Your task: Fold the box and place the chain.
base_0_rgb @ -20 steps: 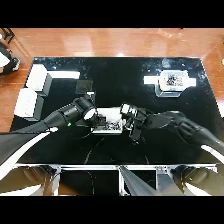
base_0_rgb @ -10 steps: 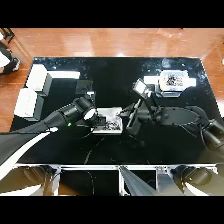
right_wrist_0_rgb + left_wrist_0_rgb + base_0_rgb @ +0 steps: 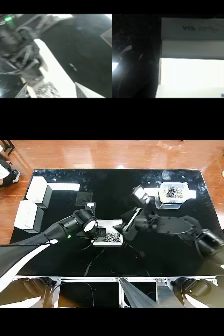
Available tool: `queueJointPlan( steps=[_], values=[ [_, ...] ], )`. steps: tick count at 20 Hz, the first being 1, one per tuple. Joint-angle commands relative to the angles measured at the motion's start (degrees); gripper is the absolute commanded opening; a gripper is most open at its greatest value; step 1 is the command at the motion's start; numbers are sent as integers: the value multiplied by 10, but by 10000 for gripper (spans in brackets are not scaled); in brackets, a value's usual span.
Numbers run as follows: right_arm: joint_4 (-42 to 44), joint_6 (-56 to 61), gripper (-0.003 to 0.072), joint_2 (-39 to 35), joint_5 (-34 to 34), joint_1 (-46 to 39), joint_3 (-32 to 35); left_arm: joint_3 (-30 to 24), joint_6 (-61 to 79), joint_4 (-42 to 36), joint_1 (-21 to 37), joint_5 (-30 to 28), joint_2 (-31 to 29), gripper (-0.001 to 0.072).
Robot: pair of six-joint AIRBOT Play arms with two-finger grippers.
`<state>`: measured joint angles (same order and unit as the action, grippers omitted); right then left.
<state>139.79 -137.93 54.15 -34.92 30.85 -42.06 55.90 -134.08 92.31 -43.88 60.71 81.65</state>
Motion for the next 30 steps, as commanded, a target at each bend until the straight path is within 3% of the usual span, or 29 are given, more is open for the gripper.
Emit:
queueJointPlan(
  steps=[1, 6, 11, 12, 13, 14, 19, 23, 27, 30],
  values=[
    [-45, 41, 702, -55, -87, -117, 0, 6, -1, -4, -3, -4, 0, 19],
    [-70, 69, 703, -127, -192, -328, 0, 61, -1, 0, -21, -4, 30, 18],
    [-69, 74, 703, -126, -229, -376, 1, 101, -12, -20, -31, -5, 71, 36],
    [-68, 82, 703, -126, -233, -375, 1, 101, -12, -28, -31, -4, 71, 165],
    [-69, 93, 703, -126, -235, -375, 1, 103, -11, -30, -31, -2, 71, 436],
    [-69, 102, 703, -126, -235, -375, 1, 109, -11, -30, -31, 3, 69, 622],
    [-67, 127, 703, -126, -250, -375, 1, 165, 58, -29, -31, 45, 25, 612],
    [-66, 153, 704, -126, -324, -375, 1, 158, 192, -31, -31, 165, -76, 612],
    [-26, 199, 720, -126, -348, -375, 1, 95, 231, 31, -8, 220, -210, 613],
    [-92, 329, 720, -115, -337, -375, 0, -3, 231, -3, 90, 214, -294, 613]
  ],
)
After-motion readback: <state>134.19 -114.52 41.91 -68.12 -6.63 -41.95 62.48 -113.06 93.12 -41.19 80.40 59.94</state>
